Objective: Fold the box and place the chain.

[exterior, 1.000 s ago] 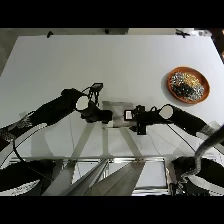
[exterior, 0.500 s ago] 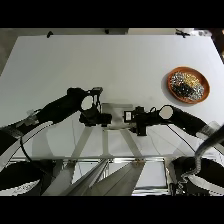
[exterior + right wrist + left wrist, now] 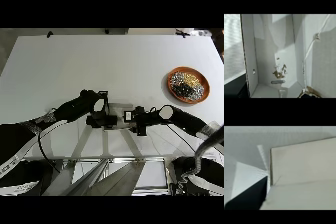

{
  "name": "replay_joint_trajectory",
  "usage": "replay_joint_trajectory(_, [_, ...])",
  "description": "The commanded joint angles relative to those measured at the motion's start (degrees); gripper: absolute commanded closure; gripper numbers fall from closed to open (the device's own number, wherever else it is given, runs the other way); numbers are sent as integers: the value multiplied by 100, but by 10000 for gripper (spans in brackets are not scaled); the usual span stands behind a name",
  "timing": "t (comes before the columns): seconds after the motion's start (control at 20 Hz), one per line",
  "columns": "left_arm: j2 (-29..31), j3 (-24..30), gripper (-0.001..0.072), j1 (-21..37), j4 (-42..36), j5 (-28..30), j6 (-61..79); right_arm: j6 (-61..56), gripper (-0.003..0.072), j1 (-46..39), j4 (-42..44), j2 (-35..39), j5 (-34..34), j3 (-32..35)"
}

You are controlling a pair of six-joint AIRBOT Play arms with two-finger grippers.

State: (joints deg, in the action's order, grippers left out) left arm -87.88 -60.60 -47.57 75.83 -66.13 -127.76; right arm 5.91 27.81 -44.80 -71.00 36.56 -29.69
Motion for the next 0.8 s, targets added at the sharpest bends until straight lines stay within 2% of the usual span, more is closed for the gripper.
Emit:
replay_joint_trajectory(0.0, [-63, -35, 470, -37, 140, 22, -236, -2, 281, -2, 2, 4, 2, -7])
replay_joint_trajectory(0.1, [-63, -35, 485, -39, 140, 109, -238, -2, 281, -2, 2, 4, 2, -7])
replay_joint_trajectory(0.2, [-63, -35, 651, -52, 144, 179, -236, -2, 281, -2, 2, 4, 2, -7])
replay_joint_trajectory(0.25, [-66, -35, 708, -72, 160, 188, -232, -4, 281, -2, 2, 4, 2, -7])
replay_joint_trajectory(0.4, [-94, -35, 707, -111, 240, 184, -234, -4, 281, -2, 2, 4, 2, -7])
replay_joint_trajectory(0.5, [-125, -35, 654, -146, 240, 186, -234, -2, 281, -4, 2, 4, 2, -7])
replay_joint_trajectory(0.6, [-155, -35, 403, -192, 247, 201, -234, -4, 281, -2, 2, 4, 2, -7])
replay_joint_trajectory(0.75, [-212, -35, 399, -219, 240, 223, -236, -2, 281, -2, 2, 4, 2, -4])
